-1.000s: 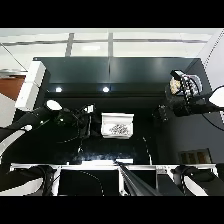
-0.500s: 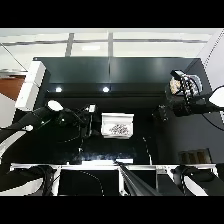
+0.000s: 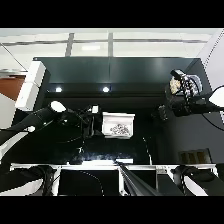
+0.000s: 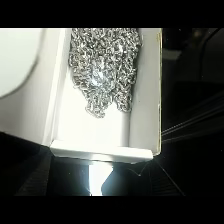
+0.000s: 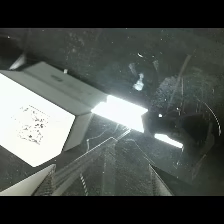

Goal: Fold the box and place the chain.

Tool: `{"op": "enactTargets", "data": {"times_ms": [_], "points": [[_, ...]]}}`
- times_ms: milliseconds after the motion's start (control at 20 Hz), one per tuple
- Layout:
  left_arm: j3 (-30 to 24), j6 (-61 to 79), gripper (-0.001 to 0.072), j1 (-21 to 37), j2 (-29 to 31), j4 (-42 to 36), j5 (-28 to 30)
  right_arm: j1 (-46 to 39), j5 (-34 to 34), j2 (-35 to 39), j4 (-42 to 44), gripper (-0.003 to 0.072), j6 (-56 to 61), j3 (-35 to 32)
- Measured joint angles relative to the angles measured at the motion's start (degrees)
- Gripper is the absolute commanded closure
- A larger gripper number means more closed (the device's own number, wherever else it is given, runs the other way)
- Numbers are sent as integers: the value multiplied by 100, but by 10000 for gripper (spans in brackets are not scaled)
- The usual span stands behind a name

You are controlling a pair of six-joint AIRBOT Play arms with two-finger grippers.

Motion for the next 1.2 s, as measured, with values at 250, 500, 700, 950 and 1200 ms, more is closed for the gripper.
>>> {"op": "enactTargets", "data": {"times_ms": [250,500,700,950,1200], "points": [[9,-2,4,-133,0,22,125,2,-59,0,9,-18,4,0],[13,-4,16,-175,0,52,170,2,-92,0,11,-18,4,0],[13,-4,207,-179,0,59,184,2,-105,0,11,-18,4,0],[13,-7,251,-179,0,63,184,2,-118,-13,11,-19,4,0],[13,-11,250,-179,0,68,184,354,-647,-219,164,-19,-44,4]]}}
